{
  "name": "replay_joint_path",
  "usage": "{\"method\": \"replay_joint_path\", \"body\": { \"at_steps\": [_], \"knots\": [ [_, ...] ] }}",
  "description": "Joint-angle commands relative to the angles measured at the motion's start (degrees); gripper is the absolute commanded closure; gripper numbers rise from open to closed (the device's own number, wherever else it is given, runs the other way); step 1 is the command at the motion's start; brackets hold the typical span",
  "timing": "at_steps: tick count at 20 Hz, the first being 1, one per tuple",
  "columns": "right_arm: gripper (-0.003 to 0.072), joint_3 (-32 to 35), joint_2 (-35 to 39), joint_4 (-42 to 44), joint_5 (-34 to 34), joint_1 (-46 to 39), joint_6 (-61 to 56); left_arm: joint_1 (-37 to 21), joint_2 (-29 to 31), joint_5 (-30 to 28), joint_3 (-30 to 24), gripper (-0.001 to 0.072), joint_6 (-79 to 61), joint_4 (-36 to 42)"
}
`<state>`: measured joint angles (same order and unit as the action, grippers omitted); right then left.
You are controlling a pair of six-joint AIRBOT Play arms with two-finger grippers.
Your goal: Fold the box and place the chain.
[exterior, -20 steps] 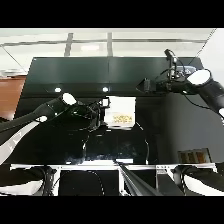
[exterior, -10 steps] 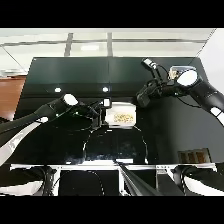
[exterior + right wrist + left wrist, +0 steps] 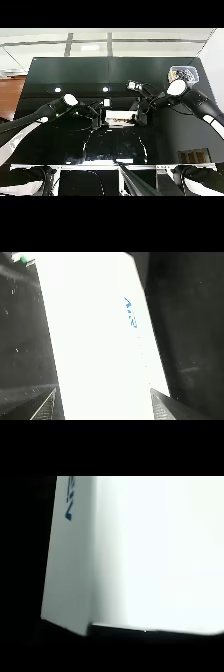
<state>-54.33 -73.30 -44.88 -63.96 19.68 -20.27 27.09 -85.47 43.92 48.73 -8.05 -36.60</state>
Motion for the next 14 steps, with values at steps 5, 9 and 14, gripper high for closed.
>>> {"method": "replay_joint_path", "body": {
  "at_steps": [5,9,14],
  "knots": [
    [-0.0028,-1.14,0.33,-2.21,-0.42,1.11,2.71,0.04,-0.04,-0.04,-0.02,0.0320,-0.04,-0.02],
    [-0.0027,-6.34,2.89,-2.23,-1.14,-0.96,-5.42,0.04,-0.04,-0.04,-0.02,0.0320,-0.04,-0.02],
    [-0.0028,-8.00,2.38,-0.48,1.60,-6.25,-8.48,0.04,-0.04,-0.07,-0.02,0.0320,-0.04,-0.02]
  ]
}}
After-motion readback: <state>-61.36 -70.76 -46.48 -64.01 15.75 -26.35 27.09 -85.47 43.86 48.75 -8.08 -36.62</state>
